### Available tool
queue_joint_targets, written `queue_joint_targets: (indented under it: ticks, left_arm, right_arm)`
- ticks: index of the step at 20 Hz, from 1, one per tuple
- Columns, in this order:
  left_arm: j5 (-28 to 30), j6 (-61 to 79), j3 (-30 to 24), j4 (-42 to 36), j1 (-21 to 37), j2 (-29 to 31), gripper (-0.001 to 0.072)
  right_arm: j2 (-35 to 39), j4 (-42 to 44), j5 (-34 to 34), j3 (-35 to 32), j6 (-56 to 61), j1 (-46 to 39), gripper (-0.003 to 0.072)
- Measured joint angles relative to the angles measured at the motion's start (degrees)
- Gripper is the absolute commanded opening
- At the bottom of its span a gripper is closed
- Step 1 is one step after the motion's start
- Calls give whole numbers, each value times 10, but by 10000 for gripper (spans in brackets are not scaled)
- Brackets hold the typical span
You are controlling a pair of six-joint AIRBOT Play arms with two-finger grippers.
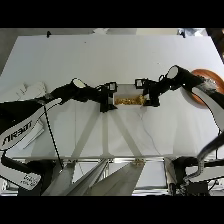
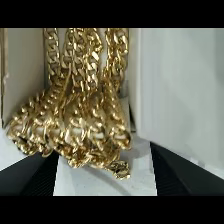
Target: Fold the box and place the chain.
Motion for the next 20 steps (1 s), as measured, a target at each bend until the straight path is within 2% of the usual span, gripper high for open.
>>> queue_joint_targets:
  ticks: [2, 3, 4, 6, 14, 20]
  left_arm:
    - [0, 0, 0, 0, 0, 0, 217]
    - [0, 0, 0, 0, 0, 0, 217]
    - [0, 0, 0, 0, 0, 0, 217]
    - [0, -1, 0, 0, 0, 0, 217]
    - [0, 0, 0, 0, 0, 0, 217]
    - [0, 0, 0, 0, 0, 0, 217]
  right_arm:
    - [-2, 12, -5, 0, -2, 0, 578]
    - [-3, 19, -12, 0, -2, 0, 506]
    - [-3, 24, -13, 0, -4, 0, 373]
    - [-3, 30, -19, 0, -3, 0, 24]
    - [8, 7, -15, 0, 45, 0, 13]
    - [72, 6, 10, 0, 77, 0, 13]
